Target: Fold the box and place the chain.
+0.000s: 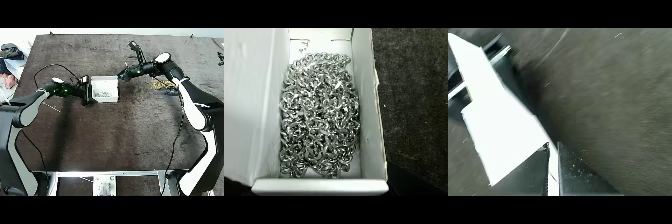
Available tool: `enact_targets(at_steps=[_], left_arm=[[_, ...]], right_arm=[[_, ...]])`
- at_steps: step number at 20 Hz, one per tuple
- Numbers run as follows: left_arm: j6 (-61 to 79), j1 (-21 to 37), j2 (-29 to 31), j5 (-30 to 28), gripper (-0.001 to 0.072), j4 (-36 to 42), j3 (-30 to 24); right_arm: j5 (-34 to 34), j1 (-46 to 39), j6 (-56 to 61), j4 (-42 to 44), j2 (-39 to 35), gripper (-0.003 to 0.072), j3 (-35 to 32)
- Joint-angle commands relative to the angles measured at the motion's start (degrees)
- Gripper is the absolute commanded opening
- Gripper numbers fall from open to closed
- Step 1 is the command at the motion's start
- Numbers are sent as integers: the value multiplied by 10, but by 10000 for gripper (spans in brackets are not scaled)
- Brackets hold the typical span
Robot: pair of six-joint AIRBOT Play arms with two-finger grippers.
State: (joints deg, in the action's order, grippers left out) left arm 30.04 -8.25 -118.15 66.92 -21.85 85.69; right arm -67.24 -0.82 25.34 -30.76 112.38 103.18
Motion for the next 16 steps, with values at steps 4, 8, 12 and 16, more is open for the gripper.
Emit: enact_targets(at_steps=[4, 8, 12, 16], left_arm=[[0, 0, 0, 0, 467, 0, 0], [0, 0, 0, 0, 467, 0, 0], [0, 0, 0, 0, 467, 0, 0], [0, 0, 0, 0, 467, 0, 0]], right_arm=[[-103, 19, -78, 5, -9, 114, 0], [-108, 49, -138, -20, -9, 235, 0], [-83, 65, -156, -53, -9, 227, 0], [-84, 68, -183, -55, -9, 236, 0]])
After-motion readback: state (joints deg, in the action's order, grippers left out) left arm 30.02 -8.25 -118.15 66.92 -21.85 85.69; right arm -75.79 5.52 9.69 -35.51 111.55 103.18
